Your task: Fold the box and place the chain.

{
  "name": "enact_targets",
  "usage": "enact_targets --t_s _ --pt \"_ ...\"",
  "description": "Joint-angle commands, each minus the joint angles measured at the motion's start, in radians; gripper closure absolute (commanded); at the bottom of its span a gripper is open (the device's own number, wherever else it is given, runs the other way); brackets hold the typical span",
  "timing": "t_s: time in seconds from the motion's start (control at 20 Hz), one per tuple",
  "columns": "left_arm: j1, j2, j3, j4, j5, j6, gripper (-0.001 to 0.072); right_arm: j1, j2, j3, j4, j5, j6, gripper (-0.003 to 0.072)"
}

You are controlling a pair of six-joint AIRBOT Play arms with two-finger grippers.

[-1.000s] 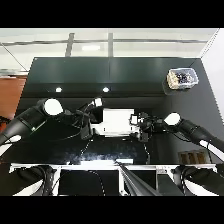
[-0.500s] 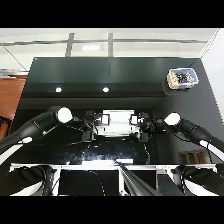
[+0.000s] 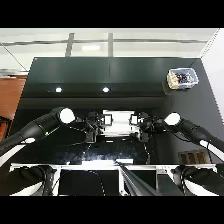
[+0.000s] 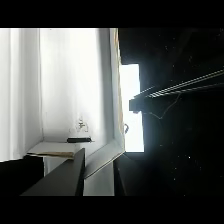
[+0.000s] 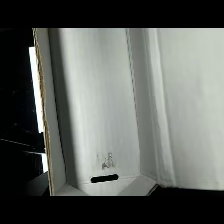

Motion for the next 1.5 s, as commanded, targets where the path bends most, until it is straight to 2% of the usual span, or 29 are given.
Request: enact_targets --t_s 0.0,0.5,0.6,0.65,0.8,1.0,1.05,1.15,1.2,1.45 --pt "0.0 -0.001 0.0 -0.012 0.003 -0.024 0.0493 0.0 0.0 0.0 0.0 0.0 0.0 0.0204" --pt "0.056 -0.001 0.0 -0.004 0.002 -0.025 0.0475 0.0 0.0 0.0 0.0 0.0 0.0 0.0204" --pt "0.055 -0.001 0.0 -0.005 0.002 -0.025 0.0301 0.0 0.0 0.0 0.0 0.0 0.0 0.0204" --pt "0.055 -0.001 0.0 -0.009 0.002 -0.025 0.0294 0.0 0.0 0.0 0.0 0.0 0.0 0.0204" --pt "0.055 -0.005 0.0 -0.047 0.006 -0.024 0.0317 0.0 0.0 0.0 0.0 0.0 0.0 0.0204" --pt "0.055 -0.029 -0.001 -0.146 0.061 -0.024 0.0318 0.0 0.0 0.0 0.0 0.0 0.0 0.0205" --pt "0.055 -0.032 -0.001 -0.176 0.067 -0.024 0.0331 0.0 0.0 0.0 0.001 0.0 0.0 0.0205" --pt "0.055 -0.032 -0.001 -0.2 0.067 -0.024 0.0423 0.0 0.0 0.0 0.0 0.0 0.0 0.0205" --pt "0.055 -0.032 -0.001 -0.2 0.062 -0.024 0.0443 0.0 0.0 0.0 0.001 0.0 0.0 0.0204" --pt "0.055 -0.032 -0.001 -0.222 0.027 -0.024 0.0443 0.0 0.0 0.0 0.0 0.0 0.0 0.0204"
